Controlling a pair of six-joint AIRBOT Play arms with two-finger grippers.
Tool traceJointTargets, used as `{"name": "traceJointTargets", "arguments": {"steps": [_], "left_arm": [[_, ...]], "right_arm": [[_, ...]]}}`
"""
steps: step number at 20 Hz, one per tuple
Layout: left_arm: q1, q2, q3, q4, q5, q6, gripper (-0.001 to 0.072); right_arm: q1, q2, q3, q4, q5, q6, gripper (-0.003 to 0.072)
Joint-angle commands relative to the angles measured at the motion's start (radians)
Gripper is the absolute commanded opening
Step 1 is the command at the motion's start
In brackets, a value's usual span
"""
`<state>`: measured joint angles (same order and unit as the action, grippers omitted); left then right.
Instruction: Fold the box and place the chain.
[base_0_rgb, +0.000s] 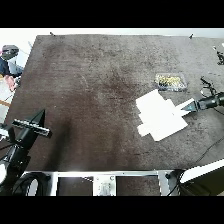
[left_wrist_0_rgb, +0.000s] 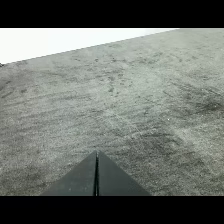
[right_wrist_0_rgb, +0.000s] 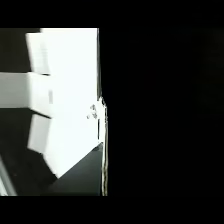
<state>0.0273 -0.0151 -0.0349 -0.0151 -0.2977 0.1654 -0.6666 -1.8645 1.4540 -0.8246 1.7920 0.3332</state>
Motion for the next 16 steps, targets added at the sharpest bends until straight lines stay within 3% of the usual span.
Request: {"name": "traceJointTargets", "arguments": {"steps": [1,3,7,12,16], "left_arm": [[0.001,0.0,-0.001,0.0,0.0,0.0,0.0012],[0.001,0.0,-0.001,0.0,0.0,0.0,0.0013],[0.0,0.0,-0.001,0.0,0.0,0.0,0.0012],[0.0,0.0,0.001,0.0,0.019,0.0,0.0012],[0.0,0.0,0.001,0.0,-0.015,0.0,0.0013]], "right_arm": [[0.072,0.128,-0.224,0.161,-0.032,0.029,0.0009],[0.15,0.212,-0.392,0.317,-0.106,0.03,0.0008],[0.365,0.367,-0.647,0.56,-0.407,0.023,0.0008],[0.623,0.394,-0.677,0.689,-0.731,0.056,0.0008],[0.761,0.392,-0.678,0.74,-1.078,0.051,0.0008]]}}
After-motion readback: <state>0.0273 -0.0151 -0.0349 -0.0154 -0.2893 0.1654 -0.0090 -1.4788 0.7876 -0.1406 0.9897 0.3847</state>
